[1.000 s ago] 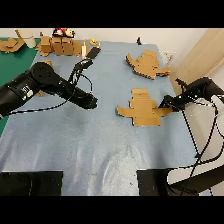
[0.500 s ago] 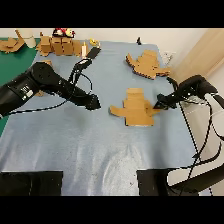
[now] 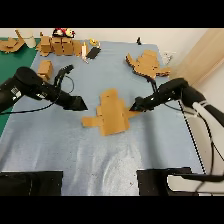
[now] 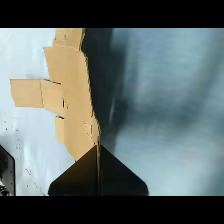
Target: Fold the box.
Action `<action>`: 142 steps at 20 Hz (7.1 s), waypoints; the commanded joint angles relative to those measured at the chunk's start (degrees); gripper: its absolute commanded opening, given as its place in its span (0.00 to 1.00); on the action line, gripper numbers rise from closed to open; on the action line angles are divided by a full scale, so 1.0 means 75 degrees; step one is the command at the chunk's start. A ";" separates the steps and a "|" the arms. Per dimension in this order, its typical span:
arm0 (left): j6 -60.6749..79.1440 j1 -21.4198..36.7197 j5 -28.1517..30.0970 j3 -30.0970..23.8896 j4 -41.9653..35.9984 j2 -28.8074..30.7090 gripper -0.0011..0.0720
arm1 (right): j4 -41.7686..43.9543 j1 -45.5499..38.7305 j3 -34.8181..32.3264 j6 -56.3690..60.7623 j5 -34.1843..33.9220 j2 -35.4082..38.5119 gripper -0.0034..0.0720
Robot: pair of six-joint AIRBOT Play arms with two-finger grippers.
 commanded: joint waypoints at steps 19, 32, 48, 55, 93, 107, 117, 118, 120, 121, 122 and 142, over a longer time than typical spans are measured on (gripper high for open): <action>0.4902 0.0938 0.1434 -0.2990 -0.4360 -0.1253 0.58 | 0.0172 0.4074 -0.3628 0.0848 0.4205 0.2702 0.05; 0.6006 0.1195 0.0055 -0.2935 -0.4610 -0.1469 0.41 | 0.0041 0.4074 -0.3628 0.0909 0.4205 0.2699 0.05; 0.6368 0.1652 -0.0965 -0.2935 -0.4159 -0.1947 0.17 | 0.0032 0.4074 -0.3625 0.0994 0.4342 0.2699 0.05; 0.6624 0.1652 -0.0944 -0.2935 -0.4546 -0.1947 0.16 | 0.0003 0.4074 -0.3625 0.1032 0.4342 0.2699 0.05; 1.1412 -0.1807 0.2098 -0.3177 -0.5470 -0.0597 0.03 | -0.2302 0.1553 -0.2865 0.3573 0.2430 0.4316 0.05; 1.1704 -0.1807 0.1594 -0.3174 -0.5421 -0.0597 0.03 | -0.2477 0.2448 -0.2876 0.3794 0.3121 0.3637 0.05; 1.1744 -0.1810 0.1524 -0.3072 -0.5065 -0.0676 0.03 | -0.2480 0.2460 -0.2879 0.3911 0.3314 0.3637 0.05; 1.1742 -0.1813 0.1495 -0.3072 -0.5068 -0.0740 0.03 | -0.2480 0.2460 -0.2879 0.3911 0.3334 0.3637 0.05; 1.1742 -0.1818 0.1448 -0.3031 -0.5047 -0.0816 0.03 | -0.2480 0.2460 -0.2879 0.3911 0.3340 0.3637 0.05; 1.1739 -0.1818 0.1445 -0.3028 -0.5047 -0.0816 0.03 | -0.2480 0.2460 -0.2879 0.3911 0.3340 0.3637 0.05; 1.1739 -0.1818 0.1445 -0.3028 -0.5042 -0.0816 0.03 | -0.2492 0.2460 -0.2879 0.3908 0.3337 0.3637 0.05; 0.9900 -0.2122 0.1722 -0.2600 -0.2766 -0.0793 0.03 | -0.3410 0.2460 -0.2882 0.3908 0.2949 0.3637 0.05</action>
